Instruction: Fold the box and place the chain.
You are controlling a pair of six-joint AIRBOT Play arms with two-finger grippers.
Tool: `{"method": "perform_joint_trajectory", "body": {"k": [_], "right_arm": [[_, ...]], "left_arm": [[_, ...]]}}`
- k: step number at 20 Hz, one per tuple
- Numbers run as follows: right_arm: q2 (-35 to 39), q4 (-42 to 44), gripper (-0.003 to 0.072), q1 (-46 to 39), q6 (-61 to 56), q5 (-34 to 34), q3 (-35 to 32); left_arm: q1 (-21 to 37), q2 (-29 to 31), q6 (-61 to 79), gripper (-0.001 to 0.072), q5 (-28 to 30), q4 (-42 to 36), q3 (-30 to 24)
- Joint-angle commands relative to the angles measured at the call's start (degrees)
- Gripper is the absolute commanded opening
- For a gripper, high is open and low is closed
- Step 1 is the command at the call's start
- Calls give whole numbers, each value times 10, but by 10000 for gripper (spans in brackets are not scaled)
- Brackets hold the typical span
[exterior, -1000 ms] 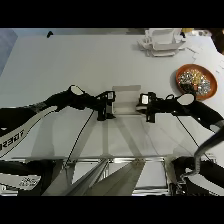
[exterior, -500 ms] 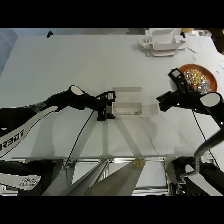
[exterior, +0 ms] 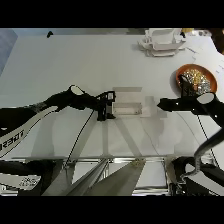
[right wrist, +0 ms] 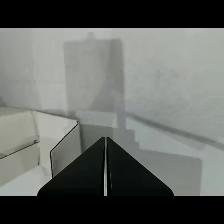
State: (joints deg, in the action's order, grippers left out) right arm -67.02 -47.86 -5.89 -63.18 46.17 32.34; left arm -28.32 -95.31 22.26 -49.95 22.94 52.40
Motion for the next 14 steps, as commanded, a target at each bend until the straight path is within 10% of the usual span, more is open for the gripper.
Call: {"method": "perform_joint_trajectory", "body": {"k": [1, 14], "right_arm": [[-41, 76, 18, -1, 7, 43, 0], [-49, 121, 73, 35, 45, 68, 0]], "left_arm": [[0, 0, 0, 13, 0, 0, 0], [0, 0, 0, 13, 0, 0, 0]]}}
